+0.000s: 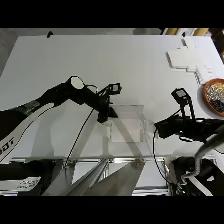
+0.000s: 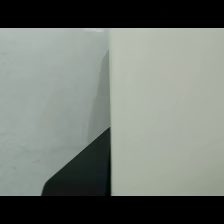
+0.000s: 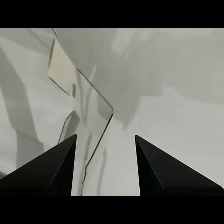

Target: Fold the box and place the chain.

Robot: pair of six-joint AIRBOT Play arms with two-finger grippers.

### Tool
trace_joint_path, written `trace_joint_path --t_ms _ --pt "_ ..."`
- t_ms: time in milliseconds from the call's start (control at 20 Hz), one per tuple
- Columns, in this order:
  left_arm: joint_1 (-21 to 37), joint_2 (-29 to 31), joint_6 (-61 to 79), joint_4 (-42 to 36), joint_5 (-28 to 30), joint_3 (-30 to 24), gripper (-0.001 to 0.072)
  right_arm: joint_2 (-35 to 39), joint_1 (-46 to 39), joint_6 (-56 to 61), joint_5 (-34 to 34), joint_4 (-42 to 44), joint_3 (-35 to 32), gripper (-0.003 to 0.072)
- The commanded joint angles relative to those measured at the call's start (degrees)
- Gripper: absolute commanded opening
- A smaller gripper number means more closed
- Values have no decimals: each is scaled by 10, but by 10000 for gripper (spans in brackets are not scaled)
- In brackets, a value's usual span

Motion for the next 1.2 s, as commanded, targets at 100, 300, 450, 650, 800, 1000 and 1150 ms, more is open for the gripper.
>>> trace_joint_path --t_ms 100,300,450,650,800,1000,1150 --pt "-34 13 -40 39 82 0 0 2 1 -68 13 -10 38 414" --pt "-37 9 -31 38 142 -2 0 2 1 -69 10 -11 38 414" --pt "-37 1 10 23 148 -2 0 2 1 -73 -3 -11 38 412" --pt "-37 -23 14 24 130 -2 1 2 1 -73 -24 -11 38 412" --pt "-37 -32 18 24 125 -2 1 2 1 -73 -28 -11 38 412" --pt "-37 -32 31 26 124 -2 1 1 1 -75 -28 -11 38 412" --pt "-42 -32 31 30 124 -2 1 0 1 -86 -28 -11 38 412"
